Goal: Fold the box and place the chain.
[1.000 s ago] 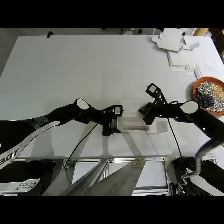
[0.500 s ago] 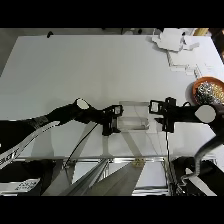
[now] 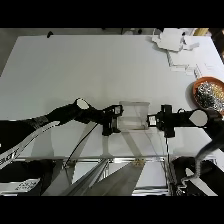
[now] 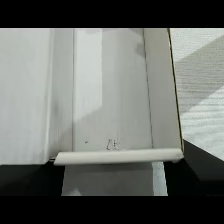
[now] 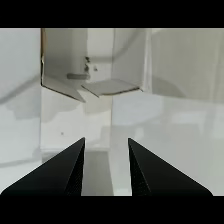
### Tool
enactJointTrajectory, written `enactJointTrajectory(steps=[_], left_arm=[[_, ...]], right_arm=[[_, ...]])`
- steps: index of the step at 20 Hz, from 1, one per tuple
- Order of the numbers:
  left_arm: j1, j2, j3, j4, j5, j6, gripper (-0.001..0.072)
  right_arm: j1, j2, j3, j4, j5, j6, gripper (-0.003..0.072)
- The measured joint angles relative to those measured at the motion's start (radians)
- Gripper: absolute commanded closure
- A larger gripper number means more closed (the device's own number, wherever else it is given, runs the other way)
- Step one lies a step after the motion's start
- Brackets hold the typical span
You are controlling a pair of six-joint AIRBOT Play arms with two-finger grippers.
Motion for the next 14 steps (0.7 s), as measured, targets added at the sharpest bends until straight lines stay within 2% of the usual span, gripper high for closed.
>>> enactJointTrajectory(steps=[8,9,10,11,14], left_arm=[[0.0,0.0,0.0,0.0,0.0,0.0,0.0499],[0.0,0.0,0.0,0.0,0.0,0.0,0.0499],[0.0,0.0,0.0,0.0,0.0,0.0,0.0499],[0.0,0.0,0.0,0.0,0.0,0.0,0.0499],[0.0,0.0,0.0,0.0,0.0,0.0,0.0499]], right_arm=[[-0.132,-0.082,-0.007,0.085,-0.02,-0.143,0.0384],[-0.139,-0.085,-0.007,0.119,-0.019,-0.167,0.0359],[-0.145,-0.092,-0.007,0.161,-0.018,-0.196,0.0292],[-0.149,-0.098,-0.007,0.2,-0.014,-0.229,0.027],[-0.152,-0.128,-0.007,0.279,0.003,-0.298,0.0277]])
